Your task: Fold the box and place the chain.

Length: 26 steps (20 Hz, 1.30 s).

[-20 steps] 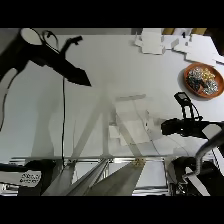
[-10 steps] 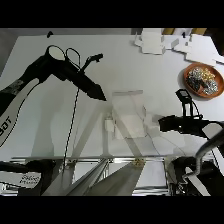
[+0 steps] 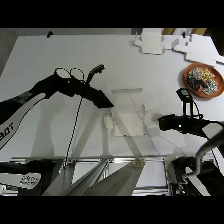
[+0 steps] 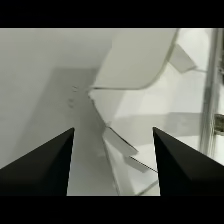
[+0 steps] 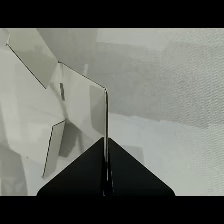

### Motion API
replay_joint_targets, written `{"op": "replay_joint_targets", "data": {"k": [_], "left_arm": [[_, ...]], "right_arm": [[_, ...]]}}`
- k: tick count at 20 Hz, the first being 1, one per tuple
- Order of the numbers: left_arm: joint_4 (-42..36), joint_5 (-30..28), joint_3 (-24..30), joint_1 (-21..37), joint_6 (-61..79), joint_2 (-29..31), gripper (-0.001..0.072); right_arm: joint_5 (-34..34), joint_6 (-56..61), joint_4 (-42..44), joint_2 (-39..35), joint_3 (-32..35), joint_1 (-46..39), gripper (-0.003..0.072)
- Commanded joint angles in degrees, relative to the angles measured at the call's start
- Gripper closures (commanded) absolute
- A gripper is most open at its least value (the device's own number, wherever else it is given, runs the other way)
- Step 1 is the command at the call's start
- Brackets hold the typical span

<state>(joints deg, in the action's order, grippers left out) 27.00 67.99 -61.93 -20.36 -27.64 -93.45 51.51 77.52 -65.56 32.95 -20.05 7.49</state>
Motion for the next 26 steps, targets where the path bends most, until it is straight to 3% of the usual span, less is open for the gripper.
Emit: {"op": "replay_joint_targets", "data": {"k": [1, 5, 10, 12, 13, 14, 16, 19, 20, 22, 23, 26], "left_arm": [[-0.6, -8.5, 0.7, -1.5, 4.6, -0.1, 0.0164], [-1.4, -6.8, 0.7, -4.0, 10.4, -1.5, 0.0167], [-4.5, -6.4, 0.7, -7.7, 17.4, -3.4, 0.0241], [-3.7, -6.4, 0.7, -7.4, 17.3, -3.4, 0.0514], [-2.9, -6.3, 0.7, -7.0, 17.3, -3.4, 0.0526], [-2.4, -6.1, 0.7, -6.5, 17.5, -3.4, 0.0616], [-2.3, -3.9, 0.7, -5.4, 21.2, -3.4, 0.0703], [-2.0, -2.4, 0.7, -4.9, 26.3, -2.4, 0.0703], [-2.1, -2.4, 0.7, -5.1, 27.5, -2.0, 0.0706], [-1.9, -2.4, 0.7, -5.8, 27.8, -0.9, 0.0708], [-1.1, -1.9, 0.7, -6.1, 27.3, 0.0, 0.0711], [3.8, -1.1, 2.2, -8.0, 22.0, 4.9, 0.0716]], "right_arm": [[0.4, 0.0, 0.1, 0.0, 0.0, 0.1, 0.067], [0.4, 0.0, 0.1, 0.0, 0.0, 0.1, 0.067], [0.6, 0.0, 0.1, 0.0, 0.0, 0.1, 0.067], [0.9, 0.0, 0.1, 0.0, 0.0, 0.1, 0.067], [1.0, 0.0, 0.1, 0.0, 0.0, 0.1, 0.067], [1.1, 0.0, 0.1, 0.0, 0.0, 0.1, 0.067], [1.2, 0.0, 0.0, 0.0, 0.0, 0.1, 0.067], [1.1, 0.0, 0.1, 0.0, 0.0, 0.1, 0.0669], [1.2, -0.1, 0.1, 0.0, -0.2, 0.1, 0.0622], [2.3, -0.4, 0.0, 0.0, -1.9, 0.1, 0.0426], [3.8, -1.8, 0.0, 0.0, -3.5, 0.1, 0.0365], [8.1, -3.1, -1.5, 0.0, -8.5, 0.1, 0.0344]]}}
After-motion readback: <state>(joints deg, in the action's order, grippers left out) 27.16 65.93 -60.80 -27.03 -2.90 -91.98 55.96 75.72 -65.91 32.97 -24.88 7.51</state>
